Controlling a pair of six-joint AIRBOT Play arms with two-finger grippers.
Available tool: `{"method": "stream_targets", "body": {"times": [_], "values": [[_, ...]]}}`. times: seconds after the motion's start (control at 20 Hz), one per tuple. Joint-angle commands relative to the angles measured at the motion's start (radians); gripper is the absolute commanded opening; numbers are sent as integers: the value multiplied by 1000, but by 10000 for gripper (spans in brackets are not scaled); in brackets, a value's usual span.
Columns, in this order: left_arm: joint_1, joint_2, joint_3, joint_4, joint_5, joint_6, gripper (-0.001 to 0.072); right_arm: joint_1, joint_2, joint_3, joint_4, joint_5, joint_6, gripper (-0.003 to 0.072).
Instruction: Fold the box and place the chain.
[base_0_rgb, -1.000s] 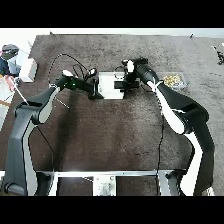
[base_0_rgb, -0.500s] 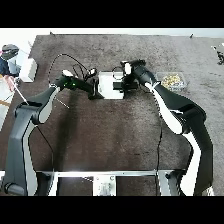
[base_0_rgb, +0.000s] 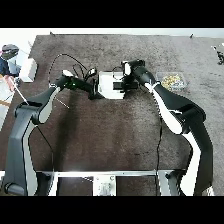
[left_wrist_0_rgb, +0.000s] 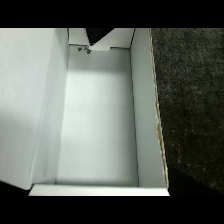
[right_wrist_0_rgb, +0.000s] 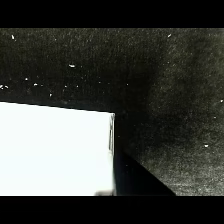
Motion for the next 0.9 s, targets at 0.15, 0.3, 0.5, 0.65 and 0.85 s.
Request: {"method": "stream_targets", "body": {"times": [0.15, 0.3, 0.5, 0.65, 0.85], "values": [[0, 0, 0, 2, 0, 3, 445, 1, 8, 1, -22, -10, 27, 343], [0, 0, 0, 2, 0, 3, 445, 1, 27, 1, -21, -10, 26, 366], [0, 0, 0, 2, 0, 3, 445, 1, 47, 1, -6, 10, 18, 367], [0, 0, 0, 2, 0, 3, 445, -4, 79, 1, -6, 32, -39, 367], [0, 0, 0, 2, 0, 3, 445, -32, 208, 1, -7, 18, -200, 365]]}}
